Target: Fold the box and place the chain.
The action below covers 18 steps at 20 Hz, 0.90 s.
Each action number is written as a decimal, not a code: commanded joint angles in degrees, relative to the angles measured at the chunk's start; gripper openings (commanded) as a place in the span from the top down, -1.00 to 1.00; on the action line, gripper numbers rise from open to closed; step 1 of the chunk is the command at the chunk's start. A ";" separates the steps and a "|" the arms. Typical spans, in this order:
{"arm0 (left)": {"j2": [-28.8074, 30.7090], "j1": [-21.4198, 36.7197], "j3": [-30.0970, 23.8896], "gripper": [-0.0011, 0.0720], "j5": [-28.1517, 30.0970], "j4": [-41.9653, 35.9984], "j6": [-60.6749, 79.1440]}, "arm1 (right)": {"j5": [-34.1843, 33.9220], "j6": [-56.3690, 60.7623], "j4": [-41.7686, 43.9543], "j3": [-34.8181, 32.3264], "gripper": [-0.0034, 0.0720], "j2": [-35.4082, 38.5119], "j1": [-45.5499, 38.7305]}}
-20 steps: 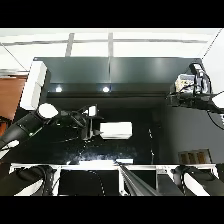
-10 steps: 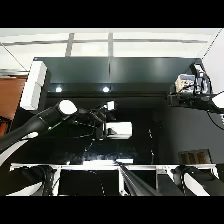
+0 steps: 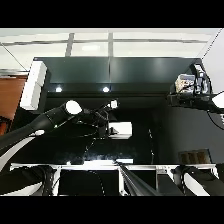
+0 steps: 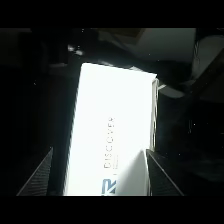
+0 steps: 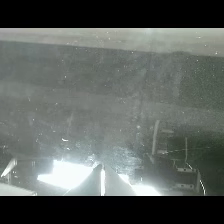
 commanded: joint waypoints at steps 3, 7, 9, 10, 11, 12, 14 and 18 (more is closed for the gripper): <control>-0.31 -0.04 0.04 -0.97 -3.23 0.02 -0.68 | 0.02 -0.07 -0.02 0.07 0.87 0.02 -0.02; -0.31 -0.07 0.04 -0.98 -3.13 0.22 -0.63 | 0.00 -0.07 -0.02 0.07 0.87 0.02 -0.02; -0.31 -0.13 0.04 -0.98 -1.97 0.72 -0.63 | -0.02 -0.07 -0.26 0.07 0.87 0.04 -0.02; -0.31 -0.37 0.04 -0.98 -0.98 2.03 -0.63 | -0.02 -0.07 -0.26 0.07 0.87 0.02 -0.02; -0.31 -0.96 0.04 -0.98 0.09 3.63 -0.63 | 0.00 -0.04 -0.46 0.07 0.87 0.02 -0.04; -0.31 -1.70 0.04 -0.98 0.52 4.87 -0.63 | 0.00 -0.04 -0.52 0.07 0.87 0.02 -0.04; -0.31 -3.52 0.04 -0.98 1.46 6.43 -0.63 | 0.02 -0.04 -0.52 0.07 0.87 0.04 -0.04; -1.27 -6.71 -0.04 -0.98 7.19 7.19 -0.66 | 0.02 -0.02 -0.50 0.07 0.87 0.02 -0.04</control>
